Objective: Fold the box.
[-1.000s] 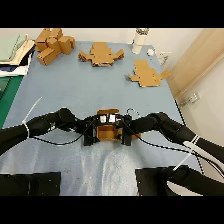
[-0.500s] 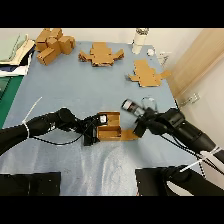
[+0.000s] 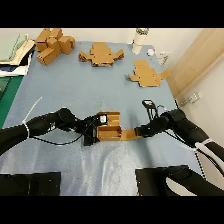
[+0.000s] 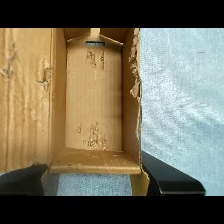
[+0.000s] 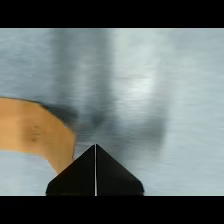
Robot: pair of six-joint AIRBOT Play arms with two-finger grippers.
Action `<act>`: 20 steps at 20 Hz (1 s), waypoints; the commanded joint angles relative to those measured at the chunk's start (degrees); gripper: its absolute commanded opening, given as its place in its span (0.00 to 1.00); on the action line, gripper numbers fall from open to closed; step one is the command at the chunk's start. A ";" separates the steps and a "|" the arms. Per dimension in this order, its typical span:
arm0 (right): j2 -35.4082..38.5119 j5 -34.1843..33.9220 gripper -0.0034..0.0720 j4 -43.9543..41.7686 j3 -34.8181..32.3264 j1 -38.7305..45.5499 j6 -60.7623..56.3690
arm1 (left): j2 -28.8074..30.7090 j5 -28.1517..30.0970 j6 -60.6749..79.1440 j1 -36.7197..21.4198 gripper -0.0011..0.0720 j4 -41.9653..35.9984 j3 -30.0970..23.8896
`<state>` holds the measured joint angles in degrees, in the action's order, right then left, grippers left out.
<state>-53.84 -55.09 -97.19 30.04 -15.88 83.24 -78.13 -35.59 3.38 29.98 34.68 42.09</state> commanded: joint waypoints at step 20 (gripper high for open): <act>3.96 1.70 0.48 -17.27 3.43 -5.88 3.26 | 0.00 0.04 0.02 -0.04 0.74 0.00 -0.02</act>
<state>-49.87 -53.60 -114.19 33.36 -20.86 86.78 -78.13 -35.59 3.40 29.93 34.68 42.09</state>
